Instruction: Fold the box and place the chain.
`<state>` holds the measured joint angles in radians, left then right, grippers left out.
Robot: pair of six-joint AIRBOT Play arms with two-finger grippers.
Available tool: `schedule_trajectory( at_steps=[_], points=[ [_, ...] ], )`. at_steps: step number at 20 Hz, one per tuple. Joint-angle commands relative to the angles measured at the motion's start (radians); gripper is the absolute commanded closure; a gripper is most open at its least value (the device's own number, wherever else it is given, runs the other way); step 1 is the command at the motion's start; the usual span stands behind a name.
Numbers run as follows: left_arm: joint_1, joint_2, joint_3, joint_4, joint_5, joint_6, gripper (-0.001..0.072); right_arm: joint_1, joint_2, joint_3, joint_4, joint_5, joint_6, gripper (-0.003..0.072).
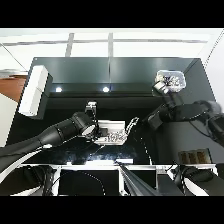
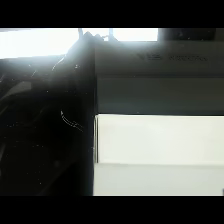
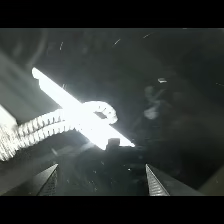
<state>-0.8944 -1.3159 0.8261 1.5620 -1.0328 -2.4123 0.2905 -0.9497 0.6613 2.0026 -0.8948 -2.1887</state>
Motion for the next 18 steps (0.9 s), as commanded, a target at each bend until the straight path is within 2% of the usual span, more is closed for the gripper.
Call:
schedule_trajectory(
  at_steps=[1,6,8,11,12,14,18],
  points=[
    [-0.001,0.0,0.0,0.0,0.0,0.0,0.0679,0.093,-0.066,-0.064,0.004,0.088,-0.291,0.0058],
    [-0.001,0.0,0.0,0.0,0.0,0.0,0.0679,0.224,-0.114,-0.064,0.1,0.119,-0.411,0.0059],
    [-0.001,0.0,0.0,0.0,0.0,0.0,0.0679,0.231,-0.114,-0.066,0.106,0.082,-0.448,0.0061],
    [0.0,0.0,0.0,0.0,0.001,0.0,0.0679,0.244,-0.114,-0.085,0.195,0.041,-0.58,0.0067],
    [0.0,0.0,0.0,0.0,0.001,0.0,0.0679,0.262,-0.115,-0.102,0.203,0.055,-0.628,0.0066],
    [0.0,0.0,0.0,0.0,0.004,0.0,0.0679,0.299,-0.115,-0.137,0.204,0.126,-0.661,-0.0034],
    [0.0,0.0,0.0,0.0,0.005,0.0,0.0679,0.359,-0.115,-0.155,0.204,0.253,-0.674,-0.0034]
  ],
)
